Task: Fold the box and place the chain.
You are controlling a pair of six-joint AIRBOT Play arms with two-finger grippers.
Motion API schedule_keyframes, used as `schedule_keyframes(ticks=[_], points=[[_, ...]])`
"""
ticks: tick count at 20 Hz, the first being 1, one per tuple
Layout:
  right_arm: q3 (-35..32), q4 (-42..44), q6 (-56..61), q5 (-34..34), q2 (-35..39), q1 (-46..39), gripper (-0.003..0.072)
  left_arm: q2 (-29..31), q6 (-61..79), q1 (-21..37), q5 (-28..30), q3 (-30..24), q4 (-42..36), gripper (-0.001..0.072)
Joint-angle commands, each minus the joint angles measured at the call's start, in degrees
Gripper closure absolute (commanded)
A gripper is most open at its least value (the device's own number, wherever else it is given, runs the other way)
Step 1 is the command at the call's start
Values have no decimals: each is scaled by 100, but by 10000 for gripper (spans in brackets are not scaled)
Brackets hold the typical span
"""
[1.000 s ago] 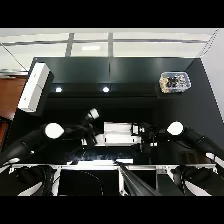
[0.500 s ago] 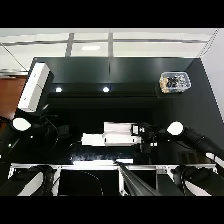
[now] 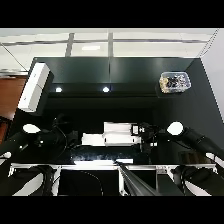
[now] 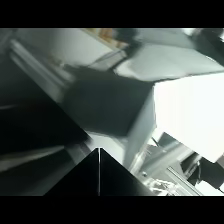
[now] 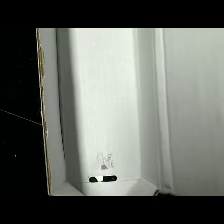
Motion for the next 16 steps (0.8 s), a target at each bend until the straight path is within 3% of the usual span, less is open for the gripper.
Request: schedule_keyframes(ticks=[1,4,8,10,12,13,14,15,16], points=[[2,2,4,-4,2,2,264,-92,149,-752,411,216,-483,685],[2,2,4,-4,2,2,265,-92,164,-1001,573,518,-483,685],[2,2,2,-9,2,2,264,-92,678,-1034,28,800,-481,678],[2,2,4,-42,2,2,265,-92,782,-1034,-72,828,-470,534],[2,2,2,-46,2,2,265,-92,837,-1034,-66,828,-483,522],[2,2,4,-46,2,2,264,-92,837,-1040,-66,831,-496,374],[2,2,4,-46,2,2,264,-92,837,-1049,-55,831,-507,157],[2,2,4,-46,2,2,265,-92,839,-1073,-46,831,-560,17],[2,2,4,-46,2,2,264,-92,841,-1106,-50,833,-645,1]])
